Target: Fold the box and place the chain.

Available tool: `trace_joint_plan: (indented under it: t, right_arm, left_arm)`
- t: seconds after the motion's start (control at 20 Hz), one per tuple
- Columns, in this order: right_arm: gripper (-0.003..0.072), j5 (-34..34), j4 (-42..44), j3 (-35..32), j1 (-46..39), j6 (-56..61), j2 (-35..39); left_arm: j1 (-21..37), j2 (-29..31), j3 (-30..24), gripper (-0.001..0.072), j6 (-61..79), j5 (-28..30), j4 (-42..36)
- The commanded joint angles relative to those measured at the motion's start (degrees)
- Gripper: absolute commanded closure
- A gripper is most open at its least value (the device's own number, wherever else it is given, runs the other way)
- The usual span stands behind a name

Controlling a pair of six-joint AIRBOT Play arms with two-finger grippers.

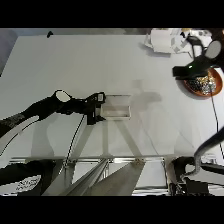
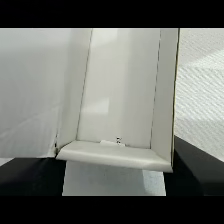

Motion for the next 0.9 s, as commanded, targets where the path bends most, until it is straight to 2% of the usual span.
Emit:
trace_joint_plan:
  t: [0.0,0.25,0.85]
  right_arm:
    - [0.0512,-0.3,-1.9,7.6,-10.4,-2.8,-8.5]
    - [0.0512,-3.1,-5.7,9.7,-13.8,2.0,-15.6]
    - [0.0505,-4.5,-5.0,9.7,-14.0,2.3,-20.4]
  left_arm:
    - [0.0,0.0,0.0,0.0259,0.0,0.0,0.0]
    - [0.0,0.0,0.0,0.0259,0.0,0.0,0.0]
    - [0.0,0.0,0.0,0.0259,0.0,0.0,0.0]
